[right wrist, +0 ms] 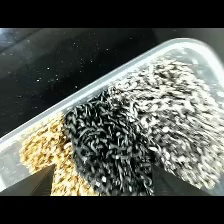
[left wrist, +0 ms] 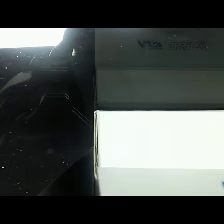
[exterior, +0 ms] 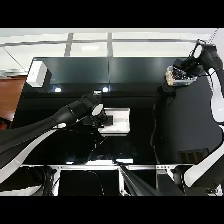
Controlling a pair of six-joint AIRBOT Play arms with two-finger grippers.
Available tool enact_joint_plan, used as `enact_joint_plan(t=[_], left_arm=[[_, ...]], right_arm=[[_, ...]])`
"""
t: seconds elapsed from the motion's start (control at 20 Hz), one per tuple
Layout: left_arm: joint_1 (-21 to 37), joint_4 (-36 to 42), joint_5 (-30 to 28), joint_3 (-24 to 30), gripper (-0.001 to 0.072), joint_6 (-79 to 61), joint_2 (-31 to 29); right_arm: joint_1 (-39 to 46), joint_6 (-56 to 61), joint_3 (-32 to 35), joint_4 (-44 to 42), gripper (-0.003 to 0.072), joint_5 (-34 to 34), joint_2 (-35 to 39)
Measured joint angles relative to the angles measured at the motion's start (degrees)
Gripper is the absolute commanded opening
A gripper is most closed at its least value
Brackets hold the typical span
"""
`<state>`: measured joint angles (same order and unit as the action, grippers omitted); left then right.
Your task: Fold the box and place the chain.
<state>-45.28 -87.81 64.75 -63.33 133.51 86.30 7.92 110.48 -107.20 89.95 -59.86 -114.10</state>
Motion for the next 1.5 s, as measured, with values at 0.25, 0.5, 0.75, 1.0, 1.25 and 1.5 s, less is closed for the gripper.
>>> enact_joint_plan(t=[0.25, 0.5, 0.75, 1.0, 1.25, 1.5], left_arm=[[0.0, 0.0, -0.1, 0.0, 0.0023, 0.0, 0.0], [0.0, 0.0, -0.2, 0.0, 0.0023, 0.1, 0.0], [0.0, 0.0, -0.1, 0.0, 0.0023, 0.0, 0.0], [0.0, 0.0, -0.1, 0.0, 0.0024, 0.0, 0.0], [0.0, 0.0, 0.0, 0.0, 0.0024, 0.0, 0.0], [0.0, 0.0, 0.1, 0.0, 0.0023, 0.0, 0.0]], right_arm=[[0.6, -0.8, -2.2, -1.2, 0.0015, -1.2, -2.1], [0.8, -7.2, -7.0, -1.4, 0.0014, -6.1, 2.3], [0.4, -16.5, -8.5, -3.8, 0.0014, -9.5, 16.0], [0.4, -22.6, -6.5, -13.7, 0.0015, -12.5, 31.6], [-0.1, -25.1, 4.8, -21.1, 0.0014, -14.3, 48.0], [-7.2, -26.0, 21.7, -24.7, 0.0015, -17.1, 62.8]])
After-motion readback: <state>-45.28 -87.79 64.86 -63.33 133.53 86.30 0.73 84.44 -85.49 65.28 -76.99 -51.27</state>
